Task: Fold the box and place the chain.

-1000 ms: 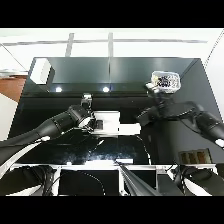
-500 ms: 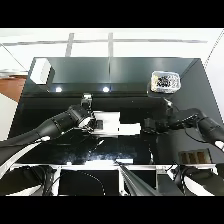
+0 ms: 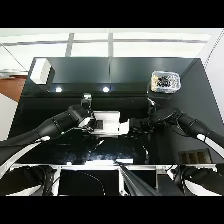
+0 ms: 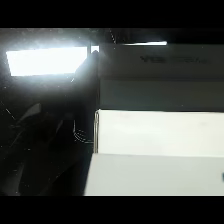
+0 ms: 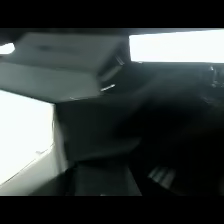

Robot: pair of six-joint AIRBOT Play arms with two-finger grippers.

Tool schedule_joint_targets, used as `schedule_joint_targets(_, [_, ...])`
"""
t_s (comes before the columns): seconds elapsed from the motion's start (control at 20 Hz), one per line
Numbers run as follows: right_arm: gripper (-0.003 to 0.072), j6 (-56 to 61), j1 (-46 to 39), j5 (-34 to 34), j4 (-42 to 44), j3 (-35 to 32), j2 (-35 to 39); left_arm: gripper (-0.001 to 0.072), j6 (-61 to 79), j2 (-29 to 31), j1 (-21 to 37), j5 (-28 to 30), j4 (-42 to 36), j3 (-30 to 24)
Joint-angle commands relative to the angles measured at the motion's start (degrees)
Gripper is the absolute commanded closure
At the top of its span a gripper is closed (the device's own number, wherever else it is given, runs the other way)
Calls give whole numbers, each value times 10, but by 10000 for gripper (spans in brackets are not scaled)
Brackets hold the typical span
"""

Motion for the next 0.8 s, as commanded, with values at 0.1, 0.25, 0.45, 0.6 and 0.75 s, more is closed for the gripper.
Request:
schedule_joint_targets(0.1, [302,-28,7,-62,-18,61,-4,682,0,0,0,0,-3,0])
schedule_joint_targets(0.25, [82,-34,8,-94,-18,81,-4,682,0,0,0,0,-4,0])
schedule_joint_targets(0.45, [83,-35,11,-107,-19,98,-4,682,0,0,0,1,-3,0])
schedule_joint_targets(0.6, [150,-4,38,-82,-32,98,-5,682,0,0,0,1,-3,0])
schedule_joint_targets(0.75, [150,32,75,-43,-61,108,-5,682,1,0,0,1,-3,0])
